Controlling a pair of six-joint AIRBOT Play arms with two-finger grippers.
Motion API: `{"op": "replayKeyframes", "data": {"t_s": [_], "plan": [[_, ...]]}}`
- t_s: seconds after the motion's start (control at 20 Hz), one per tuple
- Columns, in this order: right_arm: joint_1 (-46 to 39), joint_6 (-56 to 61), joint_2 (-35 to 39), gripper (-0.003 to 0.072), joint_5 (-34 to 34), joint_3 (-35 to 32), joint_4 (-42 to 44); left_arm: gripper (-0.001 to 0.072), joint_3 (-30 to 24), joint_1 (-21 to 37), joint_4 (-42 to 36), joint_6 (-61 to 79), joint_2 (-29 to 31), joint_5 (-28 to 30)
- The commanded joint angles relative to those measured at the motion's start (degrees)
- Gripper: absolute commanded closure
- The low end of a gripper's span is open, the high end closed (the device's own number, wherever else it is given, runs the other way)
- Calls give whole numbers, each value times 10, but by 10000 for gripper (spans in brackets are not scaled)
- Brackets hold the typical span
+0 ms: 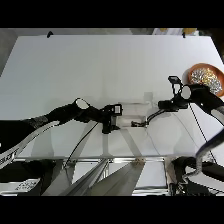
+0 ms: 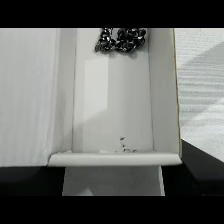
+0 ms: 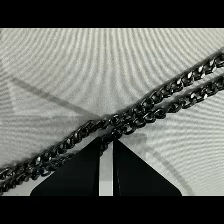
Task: Fold the box and place the chain.
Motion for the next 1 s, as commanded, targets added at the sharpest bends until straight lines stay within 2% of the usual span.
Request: {"op": "replayKeyframes", "data": {"t_s": [0.0, 0.2, 0.35, 0.55, 0.75, 0.95], "plan": [[0, -17, 4, 669, 21, 0, 1, 395, 0, 0, 0, 0, 1, 0], [0, -39, 82, 669, 47, 0, 2, 395, 0, 0, 0, 0, 1, 0], [16, -43, 175, 669, 79, 0, 13, 395, 0, 0, 0, 0, 1, 0], [65, -64, 305, 669, 154, 0, 73, 395, 0, 0, 0, 0, 1, 0], [128, -51, 396, 669, 144, 0, 161, 395, 0, 0, 0, 0, 1, 0], [194, -48, 410, 669, 99, 0, 224, 395, 0, 0, 0, 0, 1, 0]]}}
